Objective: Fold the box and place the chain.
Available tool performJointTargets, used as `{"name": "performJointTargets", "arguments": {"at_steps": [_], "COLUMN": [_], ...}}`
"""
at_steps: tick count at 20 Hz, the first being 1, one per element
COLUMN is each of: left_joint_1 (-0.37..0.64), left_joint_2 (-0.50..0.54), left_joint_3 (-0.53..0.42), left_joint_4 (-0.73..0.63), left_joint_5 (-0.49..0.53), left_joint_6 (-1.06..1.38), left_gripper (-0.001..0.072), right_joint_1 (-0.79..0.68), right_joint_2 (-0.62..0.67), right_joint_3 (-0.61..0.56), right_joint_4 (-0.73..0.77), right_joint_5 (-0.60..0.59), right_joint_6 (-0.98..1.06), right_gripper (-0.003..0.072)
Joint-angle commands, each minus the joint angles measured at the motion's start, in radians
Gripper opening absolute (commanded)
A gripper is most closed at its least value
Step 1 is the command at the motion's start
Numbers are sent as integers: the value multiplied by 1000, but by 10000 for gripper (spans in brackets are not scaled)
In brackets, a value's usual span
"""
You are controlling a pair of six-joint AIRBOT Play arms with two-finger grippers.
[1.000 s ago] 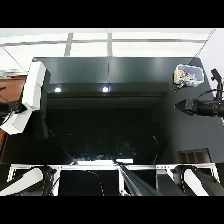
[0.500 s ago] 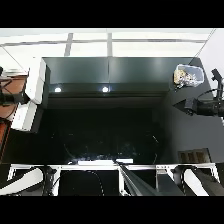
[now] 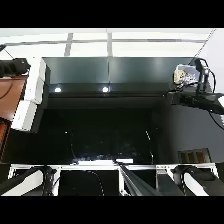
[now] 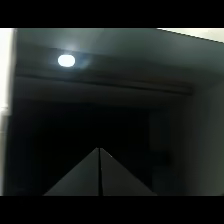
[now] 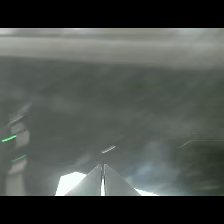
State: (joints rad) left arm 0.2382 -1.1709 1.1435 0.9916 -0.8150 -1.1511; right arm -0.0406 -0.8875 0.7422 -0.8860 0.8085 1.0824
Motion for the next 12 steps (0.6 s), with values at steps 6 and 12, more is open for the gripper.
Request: {"name": "performJointTargets", "arguments": {"at_steps": [6, 12], "left_joint_1": [-195, -196], "left_joint_2": [342, 375], "left_joint_3": [-446, -511], "left_joint_4": [-84, -85], "left_joint_5": [316, 363], "left_joint_6": [127, 127], "left_gripper": [30, 31], "right_joint_1": [61, 61], "right_joint_2": [-16, -16], "right_joint_3": [-29, -29], "right_joint_4": [-274, -275], "right_joint_5": [-169, -169], "right_joint_6": [1, 1], "right_gripper": [20, 20]}}
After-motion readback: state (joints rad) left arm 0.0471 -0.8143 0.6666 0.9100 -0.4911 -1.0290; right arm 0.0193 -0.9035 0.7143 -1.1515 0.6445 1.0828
